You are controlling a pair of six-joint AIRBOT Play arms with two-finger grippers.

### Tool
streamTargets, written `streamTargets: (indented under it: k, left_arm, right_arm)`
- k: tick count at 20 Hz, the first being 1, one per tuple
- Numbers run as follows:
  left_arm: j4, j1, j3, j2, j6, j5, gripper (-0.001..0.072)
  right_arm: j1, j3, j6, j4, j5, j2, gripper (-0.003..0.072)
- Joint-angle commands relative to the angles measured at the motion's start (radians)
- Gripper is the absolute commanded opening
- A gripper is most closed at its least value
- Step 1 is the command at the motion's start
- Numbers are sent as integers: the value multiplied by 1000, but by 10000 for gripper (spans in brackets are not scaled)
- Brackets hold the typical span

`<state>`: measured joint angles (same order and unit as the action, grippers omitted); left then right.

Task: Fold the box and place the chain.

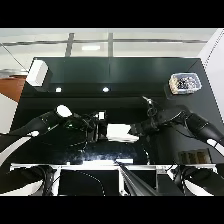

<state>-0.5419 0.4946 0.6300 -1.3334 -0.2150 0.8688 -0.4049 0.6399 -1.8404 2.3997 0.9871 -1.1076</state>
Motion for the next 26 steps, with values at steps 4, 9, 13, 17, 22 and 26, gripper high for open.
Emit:
streamTargets:
  k: [4, 9, 13, 17, 22, 26]
  left_arm:
    - [-5, -1, 0, 31, 18, 3, 663]
    - [-150, -3, 0, 94, 187, 5, 713]
    - [-270, -5, 1, 214, 383, 23, 714]
    - [-268, -5, 47, 322, 534, 63, 712]
    - [-260, 5, 183, 208, 616, 101, 713]
    - [-232, 27, 281, 64, 588, 110, 713]
  right_arm:
    - [125, 112, -3, 34, 125, 98, 22]
    - [247, 136, -3, 34, 149, 126, 22]
    - [280, 136, -8, 33, 162, 129, 22]
    - [285, 136, -8, 31, 158, 129, 22]
    - [284, 136, -8, 27, 121, 129, 22]
    - [284, 136, -7, 14, 118, 129, 22]
